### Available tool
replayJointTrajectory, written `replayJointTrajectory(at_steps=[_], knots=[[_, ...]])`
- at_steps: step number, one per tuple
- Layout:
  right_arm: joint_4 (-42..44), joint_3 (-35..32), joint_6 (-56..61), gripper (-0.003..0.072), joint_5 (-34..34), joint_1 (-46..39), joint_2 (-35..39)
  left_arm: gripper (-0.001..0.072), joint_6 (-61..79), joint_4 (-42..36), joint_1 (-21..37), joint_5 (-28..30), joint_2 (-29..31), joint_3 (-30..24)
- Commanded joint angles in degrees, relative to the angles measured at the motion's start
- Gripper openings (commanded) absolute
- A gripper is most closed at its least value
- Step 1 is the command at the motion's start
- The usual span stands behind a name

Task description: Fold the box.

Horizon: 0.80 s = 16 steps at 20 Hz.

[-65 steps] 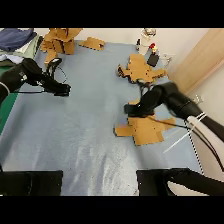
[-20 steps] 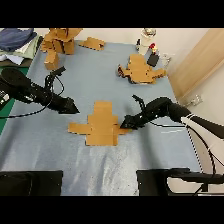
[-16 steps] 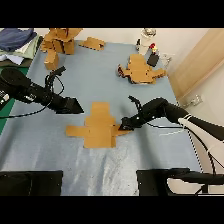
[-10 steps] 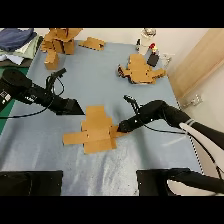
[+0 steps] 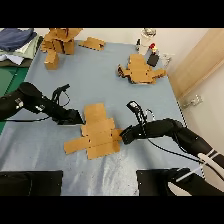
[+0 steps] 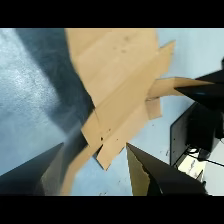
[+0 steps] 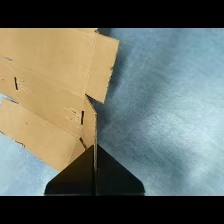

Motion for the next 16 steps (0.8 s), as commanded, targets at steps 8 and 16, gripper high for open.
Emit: replayJointTrajectory(at_steps=[8, 16], knots=[[-3.3, -1.1, 5.3, -0.0001, 1.9, 6.6, 3.0, 0.0587, 15.4, -15.6, -2.0, 8.2, -10.7, -0.5], [-8.2, -1.1, 8.0, 0.0, 1.9, 6.6, 3.0, 0.0399, 21.5, -17.6, -1.8, 0.5, -10.9, -0.5]])
